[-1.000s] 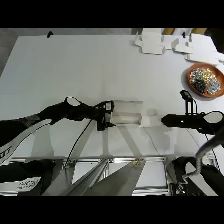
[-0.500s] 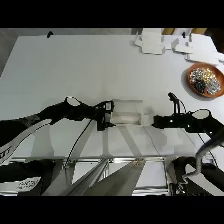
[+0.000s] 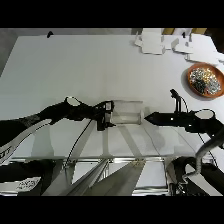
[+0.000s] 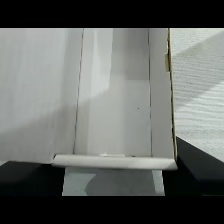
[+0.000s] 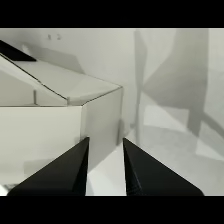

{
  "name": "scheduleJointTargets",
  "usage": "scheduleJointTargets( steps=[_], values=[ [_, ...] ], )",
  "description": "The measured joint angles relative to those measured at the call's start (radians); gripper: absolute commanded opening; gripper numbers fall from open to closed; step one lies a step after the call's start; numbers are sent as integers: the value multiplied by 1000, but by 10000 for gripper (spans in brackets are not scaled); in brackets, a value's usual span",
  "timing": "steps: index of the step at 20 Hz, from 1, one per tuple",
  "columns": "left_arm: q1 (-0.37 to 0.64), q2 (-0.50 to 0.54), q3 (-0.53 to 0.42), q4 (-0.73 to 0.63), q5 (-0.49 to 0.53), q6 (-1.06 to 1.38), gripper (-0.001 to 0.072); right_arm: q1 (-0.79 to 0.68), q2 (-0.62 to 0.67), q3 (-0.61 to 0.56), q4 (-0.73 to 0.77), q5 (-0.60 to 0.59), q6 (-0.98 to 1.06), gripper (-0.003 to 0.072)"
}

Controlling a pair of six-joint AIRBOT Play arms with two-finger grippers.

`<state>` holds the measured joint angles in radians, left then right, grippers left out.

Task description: Fold the box and place the chain.

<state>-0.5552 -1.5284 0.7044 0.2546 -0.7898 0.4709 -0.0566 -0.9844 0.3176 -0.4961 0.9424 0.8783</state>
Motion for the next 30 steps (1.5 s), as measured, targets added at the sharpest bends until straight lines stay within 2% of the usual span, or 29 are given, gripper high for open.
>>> scheduleJointTargets(
  steps=[3, 7, 11, 14, 20, 23, 30],
  values=[
    [0, 0, 0, 0, 0, 0, 319, 19, 10, 0, 39, 13, -9, 329],
    [0, 0, 0, 0, 0, 0, 319, 72, 14, 0, 63, -16, -11, 451],
    [0, 0, 0, 0, 0, 0, 319, 147, 15, 27, 34, -72, 51, 450],
    [0, 0, 0, 0, 0, 0, 319, 225, 5, 82, -76, -108, 192, 441],
    [0, 0, 0, 0, 0, 0, 319, 386, -42, 196, -393, -134, 591, 438],
    [0, 0, 0, 0, 0, 0, 319, 454, -69, 236, -533, -135, 772, 404],
    [0, 0, 0, 0, 0, 0, 319, 587, -173, 357, -779, -99, 1077, 397]
  ],
)
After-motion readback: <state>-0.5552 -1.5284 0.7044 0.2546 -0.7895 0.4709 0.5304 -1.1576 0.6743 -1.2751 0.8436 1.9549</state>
